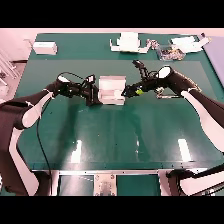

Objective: Fold the box and place the chain.

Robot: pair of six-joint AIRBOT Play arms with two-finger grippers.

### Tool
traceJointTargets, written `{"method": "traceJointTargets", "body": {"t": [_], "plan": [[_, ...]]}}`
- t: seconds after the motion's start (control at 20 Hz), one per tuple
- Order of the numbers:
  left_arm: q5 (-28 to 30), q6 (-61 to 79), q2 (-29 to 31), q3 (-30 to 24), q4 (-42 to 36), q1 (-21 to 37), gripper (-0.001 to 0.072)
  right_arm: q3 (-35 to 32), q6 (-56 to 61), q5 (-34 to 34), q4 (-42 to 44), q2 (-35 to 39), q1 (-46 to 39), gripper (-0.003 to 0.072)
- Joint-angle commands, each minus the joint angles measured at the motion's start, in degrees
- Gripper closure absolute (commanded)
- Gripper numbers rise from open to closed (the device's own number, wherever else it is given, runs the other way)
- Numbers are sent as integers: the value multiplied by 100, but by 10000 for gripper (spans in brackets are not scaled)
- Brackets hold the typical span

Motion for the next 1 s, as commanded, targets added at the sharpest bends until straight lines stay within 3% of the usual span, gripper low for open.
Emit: {"method": "traceJointTargets", "body": {"t": [0.0, 0.25, 0.95], "plan": [[7, -7, 2, 2, -13, -4, 371, 221, 763, 181, -745, -4, 168, 340], [7, -7, 2, 2, -13, -4, 371, 461, 1650, 321, -1744, -4, 452, 340], [-39, -9, 2, 2, -13, -4, 371, 874, 2485, 267, -2380, -402, 778, 309]]}}
